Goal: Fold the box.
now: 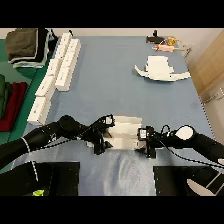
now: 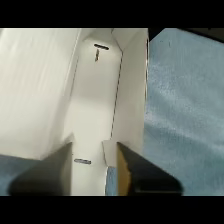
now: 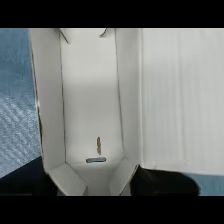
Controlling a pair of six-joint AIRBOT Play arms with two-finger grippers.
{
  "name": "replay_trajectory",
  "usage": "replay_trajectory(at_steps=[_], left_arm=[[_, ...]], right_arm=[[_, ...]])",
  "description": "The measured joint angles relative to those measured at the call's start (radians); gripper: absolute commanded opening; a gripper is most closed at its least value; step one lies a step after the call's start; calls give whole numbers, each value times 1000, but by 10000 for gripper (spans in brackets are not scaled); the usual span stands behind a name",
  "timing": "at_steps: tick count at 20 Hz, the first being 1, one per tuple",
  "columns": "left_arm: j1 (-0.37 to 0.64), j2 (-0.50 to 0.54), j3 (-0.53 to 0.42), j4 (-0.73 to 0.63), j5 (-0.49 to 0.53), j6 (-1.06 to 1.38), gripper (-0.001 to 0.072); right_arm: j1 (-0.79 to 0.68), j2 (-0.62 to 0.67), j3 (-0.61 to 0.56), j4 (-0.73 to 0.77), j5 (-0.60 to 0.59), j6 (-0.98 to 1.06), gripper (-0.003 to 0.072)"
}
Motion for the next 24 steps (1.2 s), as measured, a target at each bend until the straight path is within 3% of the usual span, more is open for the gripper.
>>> replay_trajectory(at_steps=[2, 7, 9, 13, 14, 15, 16, 17, 21, 24], left_arm=[[-2, 0, 0, -6, -3, 1, 456], [-30, 0, 0, -18, 18, 0, 471], [-36, 0, 0, -20, 32, 0, 661], [-42, 0, 0, -25, 42, -3, 658], [-42, 0, 0, -23, 44, -3, 609], [-42, 0, 0, -18, 46, -6, 404], [-42, 1, 0, -7, 54, -12, 94], [-42, 1, 0, 18, 57, -29, 15], [-42, 40, 7, 151, 43, -205, 15], [-42, 127, 26, 291, 7, -443, 15]], right_arm=[[0, 0, 0, 0, 0, -1, 522], [0, 0, 0, -1, 0, -1, 522], [0, 0, 0, 0, 0, -1, 522], [0, 0, 0, 0, 0, 0, 523], [0, 0, 0, 0, 0, 0, 523], [0, 0, 0, 0, 0, 0, 522], [0, 0, 0, 0, 0, 0, 522], [0, 0, 0, 0, 0, 0, 522], [0, 0, 0, 0, 0, 0, 522], [0, 0, 0, 0, 0, 0, 522]])
